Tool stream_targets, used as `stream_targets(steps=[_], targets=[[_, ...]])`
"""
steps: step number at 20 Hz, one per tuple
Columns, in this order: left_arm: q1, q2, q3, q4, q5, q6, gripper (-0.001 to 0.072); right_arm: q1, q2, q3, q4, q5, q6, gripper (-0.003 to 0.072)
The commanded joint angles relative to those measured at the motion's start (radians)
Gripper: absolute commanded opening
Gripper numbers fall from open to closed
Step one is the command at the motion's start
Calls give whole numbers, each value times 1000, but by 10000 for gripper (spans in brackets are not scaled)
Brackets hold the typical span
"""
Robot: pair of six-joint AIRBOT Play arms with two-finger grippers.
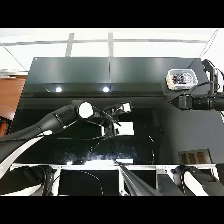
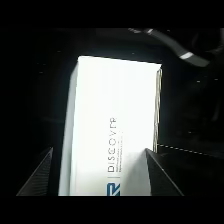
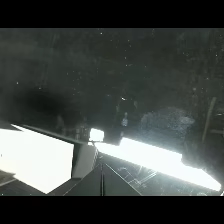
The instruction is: Fold the box and place the chain.
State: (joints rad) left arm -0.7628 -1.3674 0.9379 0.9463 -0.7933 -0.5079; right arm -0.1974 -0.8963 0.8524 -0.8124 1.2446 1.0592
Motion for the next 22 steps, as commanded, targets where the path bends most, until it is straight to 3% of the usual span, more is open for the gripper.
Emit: stream_targets(steps=[1,8,22], targets=[[0,-2,1,3,-20,1,706,0,0,1,-1,0,-1,12],[11,-2,62,22,-23,1,706,0,0,1,0,5,-1,12],[8,-39,62,22,-76,1,707,0,0,0,-1,8,-1,13]])
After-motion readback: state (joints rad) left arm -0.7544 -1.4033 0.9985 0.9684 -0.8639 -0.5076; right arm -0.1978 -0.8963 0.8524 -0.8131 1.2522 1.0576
